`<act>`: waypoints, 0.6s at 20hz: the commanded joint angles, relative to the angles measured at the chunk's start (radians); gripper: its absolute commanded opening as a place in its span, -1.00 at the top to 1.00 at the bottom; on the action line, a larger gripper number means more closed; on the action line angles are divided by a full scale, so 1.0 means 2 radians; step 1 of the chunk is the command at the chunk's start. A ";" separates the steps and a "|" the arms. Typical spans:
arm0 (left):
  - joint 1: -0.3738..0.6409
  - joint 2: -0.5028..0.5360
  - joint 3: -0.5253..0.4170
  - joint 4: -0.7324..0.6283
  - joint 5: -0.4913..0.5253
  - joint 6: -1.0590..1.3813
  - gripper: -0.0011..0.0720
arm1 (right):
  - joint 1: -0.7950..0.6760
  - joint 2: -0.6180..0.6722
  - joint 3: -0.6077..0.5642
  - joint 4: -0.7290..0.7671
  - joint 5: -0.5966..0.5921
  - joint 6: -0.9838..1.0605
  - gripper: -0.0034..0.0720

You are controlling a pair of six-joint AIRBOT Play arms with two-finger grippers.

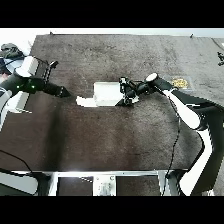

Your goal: Fold the box and place the chain.

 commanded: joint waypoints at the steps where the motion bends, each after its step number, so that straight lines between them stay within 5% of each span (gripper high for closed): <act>1: 0.004 -0.002 -0.032 -0.010 0.019 -0.055 0.94 | 0.000 0.000 0.000 0.000 0.000 0.000 0.03; 12: -0.044 -0.017 -0.073 -0.086 0.094 -0.053 0.94 | 0.000 0.000 0.000 0.000 0.000 0.000 0.03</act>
